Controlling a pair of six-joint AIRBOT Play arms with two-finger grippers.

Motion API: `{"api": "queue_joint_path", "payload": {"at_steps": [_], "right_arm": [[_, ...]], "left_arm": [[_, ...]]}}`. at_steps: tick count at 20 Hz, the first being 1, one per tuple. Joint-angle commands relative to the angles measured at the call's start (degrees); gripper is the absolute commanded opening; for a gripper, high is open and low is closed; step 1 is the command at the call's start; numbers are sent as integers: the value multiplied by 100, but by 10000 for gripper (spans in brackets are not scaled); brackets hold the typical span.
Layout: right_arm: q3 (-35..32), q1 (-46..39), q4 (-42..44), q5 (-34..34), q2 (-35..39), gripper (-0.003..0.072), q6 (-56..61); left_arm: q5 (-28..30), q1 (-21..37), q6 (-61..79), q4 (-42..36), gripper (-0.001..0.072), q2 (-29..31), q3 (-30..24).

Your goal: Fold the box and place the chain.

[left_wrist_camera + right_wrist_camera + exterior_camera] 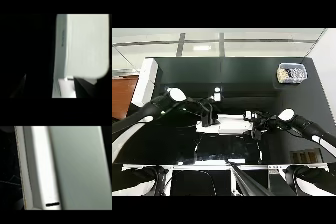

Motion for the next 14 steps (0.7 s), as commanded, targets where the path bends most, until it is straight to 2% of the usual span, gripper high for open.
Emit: {"api": "queue_joint_path", "payload": {"at_steps": [1,2,3,4,5,6,7,8,11,14], "right_arm": [[2,11,-13,4,-2,432,-2],[2,11,-13,4,-2,430,-2],[2,11,-13,11,-2,383,-2],[2,9,-24,42,-2,225,-9],[2,11,-35,44,-2,167,-9],[2,9,-31,42,-2,166,-7],[2,9,-24,35,-2,166,-7],[2,9,-15,33,-2,166,-7],[2,9,-13,31,-2,166,-7],[2,9,-13,37,-2,167,-7]], "left_arm": [[-726,426,-2227,1305,710,680,2],[-1167,605,-2863,1451,700,789,2],[-1641,769,-3344,1362,684,817,0],[-2131,901,-3766,1123,656,796,-28],[-2446,962,-4022,798,446,763,-103],[-2647,957,-4063,382,63,721,-236],[-2627,890,-4015,-92,27,682,-407],[-2402,774,-3978,-695,27,636,-623],[-1174,271,-3292,-2192,27,531,-1034],[304,-24,-2205,-3783,27,424,-1038]]}}
